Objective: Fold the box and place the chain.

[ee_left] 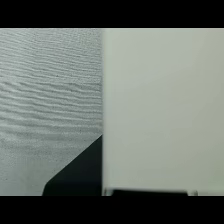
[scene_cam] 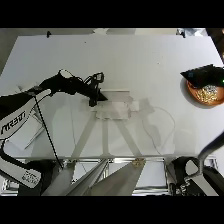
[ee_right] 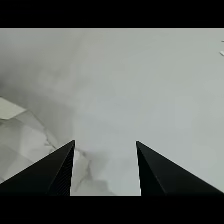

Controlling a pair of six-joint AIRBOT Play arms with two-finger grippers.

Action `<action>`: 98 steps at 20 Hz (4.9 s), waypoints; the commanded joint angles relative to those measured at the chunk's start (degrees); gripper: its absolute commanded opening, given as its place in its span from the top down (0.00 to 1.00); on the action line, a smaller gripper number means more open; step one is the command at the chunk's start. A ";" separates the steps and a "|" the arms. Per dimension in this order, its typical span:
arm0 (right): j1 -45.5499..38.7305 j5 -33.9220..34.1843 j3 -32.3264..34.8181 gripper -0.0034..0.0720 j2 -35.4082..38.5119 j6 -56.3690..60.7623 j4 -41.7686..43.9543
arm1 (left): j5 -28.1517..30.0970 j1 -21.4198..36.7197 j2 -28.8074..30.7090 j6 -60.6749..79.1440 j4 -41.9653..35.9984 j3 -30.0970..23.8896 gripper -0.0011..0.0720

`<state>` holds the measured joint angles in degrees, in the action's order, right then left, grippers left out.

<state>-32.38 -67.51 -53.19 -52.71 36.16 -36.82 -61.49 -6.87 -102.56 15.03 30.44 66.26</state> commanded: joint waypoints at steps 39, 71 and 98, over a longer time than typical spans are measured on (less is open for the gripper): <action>42.27 25.79 19.41 0.04 -13.07 -41.22 -8.35 | 0.00 -0.02 -0.04 0.02 0.04 -0.02 0.97; 45.66 38.36 14.38 0.04 -19.96 -19.43 -10.97 | 0.00 -0.02 -0.04 0.02 0.04 -0.02 0.97; 40.52 22.88 2.99 0.04 -29.66 -38.12 -4.92 | 0.00 -0.02 -0.04 0.02 0.04 -0.02 0.97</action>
<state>8.38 -40.66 -48.71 -80.62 1.83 -44.86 -61.54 -6.87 -102.61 15.05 30.48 66.26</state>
